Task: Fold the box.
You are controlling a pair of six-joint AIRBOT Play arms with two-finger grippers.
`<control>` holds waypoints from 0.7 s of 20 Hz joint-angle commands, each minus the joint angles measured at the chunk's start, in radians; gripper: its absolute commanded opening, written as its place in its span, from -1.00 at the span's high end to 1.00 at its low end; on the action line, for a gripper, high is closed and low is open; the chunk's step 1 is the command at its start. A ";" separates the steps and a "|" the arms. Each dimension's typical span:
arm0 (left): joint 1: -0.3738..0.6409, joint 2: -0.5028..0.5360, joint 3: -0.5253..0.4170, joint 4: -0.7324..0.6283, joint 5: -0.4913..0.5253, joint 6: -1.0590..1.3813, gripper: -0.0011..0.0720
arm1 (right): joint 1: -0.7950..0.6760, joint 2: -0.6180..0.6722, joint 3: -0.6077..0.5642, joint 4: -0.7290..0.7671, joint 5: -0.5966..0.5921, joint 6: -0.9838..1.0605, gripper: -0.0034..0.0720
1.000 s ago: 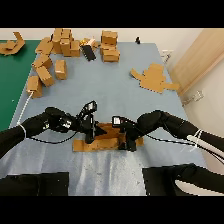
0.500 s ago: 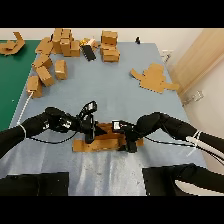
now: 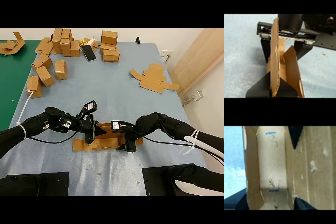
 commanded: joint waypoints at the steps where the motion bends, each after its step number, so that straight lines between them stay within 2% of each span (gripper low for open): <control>1: 0.000 0.000 0.001 0.001 0.000 0.000 0.94 | 0.001 -0.005 0.000 0.001 0.006 0.000 -1.00; 8: 0.000 0.000 0.001 0.001 0.000 0.000 0.94 | 0.001 -0.019 0.000 0.004 0.011 0.000 -0.95; 9: 0.000 0.000 0.001 0.001 0.000 0.000 0.94 | 0.001 -0.022 0.000 0.004 0.013 0.000 -0.82; 12: 0.000 0.000 0.001 0.001 0.000 0.000 0.94 | 0.001 -0.029 0.000 0.004 0.016 0.000 -0.80; 14: 0.000 0.000 0.001 0.001 0.000 0.000 0.94 | 0.001 -0.029 0.000 0.003 0.014 0.000 -0.59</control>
